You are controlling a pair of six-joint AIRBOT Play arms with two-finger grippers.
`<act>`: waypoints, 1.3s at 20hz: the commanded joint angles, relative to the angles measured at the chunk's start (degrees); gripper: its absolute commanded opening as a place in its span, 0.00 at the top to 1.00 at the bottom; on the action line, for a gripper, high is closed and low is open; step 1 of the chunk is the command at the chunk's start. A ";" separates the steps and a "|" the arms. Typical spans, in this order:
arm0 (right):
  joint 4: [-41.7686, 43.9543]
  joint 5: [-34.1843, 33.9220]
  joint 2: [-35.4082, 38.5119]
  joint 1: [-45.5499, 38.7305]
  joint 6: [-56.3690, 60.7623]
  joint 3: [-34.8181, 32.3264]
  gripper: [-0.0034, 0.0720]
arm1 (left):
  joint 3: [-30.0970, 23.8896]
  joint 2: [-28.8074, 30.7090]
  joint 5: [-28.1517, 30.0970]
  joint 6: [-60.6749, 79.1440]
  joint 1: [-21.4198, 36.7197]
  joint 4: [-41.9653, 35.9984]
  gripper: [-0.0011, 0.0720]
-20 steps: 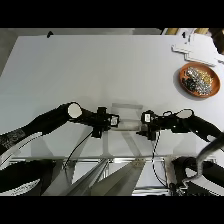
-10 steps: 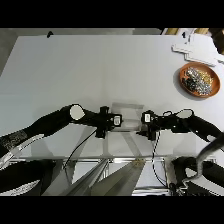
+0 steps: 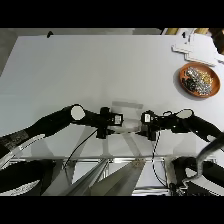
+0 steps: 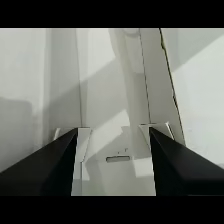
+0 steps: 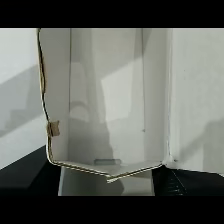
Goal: Fold the box and place the chain.
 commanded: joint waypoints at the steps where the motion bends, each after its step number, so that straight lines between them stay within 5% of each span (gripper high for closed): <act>1: 0.04 -0.04 0.04 -0.02 0.02 0.04 0.41 | -0.02 4.42 -0.98 -9.03 0.68 2.08 0.43; 7: 0.04 -0.04 0.04 0.00 0.02 0.04 0.41 | -0.02 17.59 -11.43 -25.55 7.98 10.54 0.97; 10: 0.04 -0.04 0.04 0.00 0.02 0.04 0.41 | -0.04 19.21 -16.68 -42.95 13.42 17.49 0.98; 14: 0.04 -0.04 0.04 0.00 0.02 0.04 0.41 | -1.03 14.01 -16.00 -64.37 18.91 19.52 0.98; 21: 0.04 -0.04 0.04 0.00 0.02 0.04 0.41 | -1.03 0.44 -15.30 -68.59 17.09 9.86 0.98; 26: 0.04 -0.04 0.04 0.00 0.02 0.04 0.41 | -1.03 -1.46 -14.01 -74.16 15.56 8.13 0.98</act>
